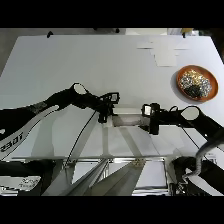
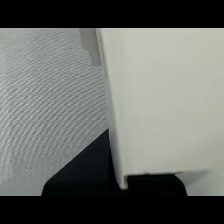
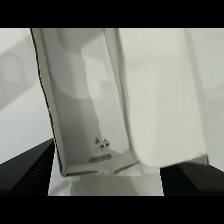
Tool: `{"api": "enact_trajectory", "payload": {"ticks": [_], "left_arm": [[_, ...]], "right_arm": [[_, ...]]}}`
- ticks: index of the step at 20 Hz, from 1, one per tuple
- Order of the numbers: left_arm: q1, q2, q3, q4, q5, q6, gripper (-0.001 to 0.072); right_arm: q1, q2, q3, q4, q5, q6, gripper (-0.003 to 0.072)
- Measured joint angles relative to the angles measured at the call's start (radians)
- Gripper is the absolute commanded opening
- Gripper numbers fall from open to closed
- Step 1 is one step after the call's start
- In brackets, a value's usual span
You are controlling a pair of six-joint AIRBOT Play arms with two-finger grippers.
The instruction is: Fold the box and place the chain.
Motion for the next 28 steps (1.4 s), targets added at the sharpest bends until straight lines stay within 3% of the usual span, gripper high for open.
{"api": "enact_trajectory", "payload": {"ticks": [13, 28], "left_arm": [[0.0, 0.0, 0.0, -0.001, 0.0, 0.0, 0.001], [0.0, 0.0, 0.0, -0.002, 0.0, -0.002, 0.001]], "right_arm": [[-0.09, -0.185, 0.006, 0.147, 0.098, -0.328, 0.0657], [-0.138, -0.248, 0.021, 0.213, 0.113, -0.453, 0.0642]]}}
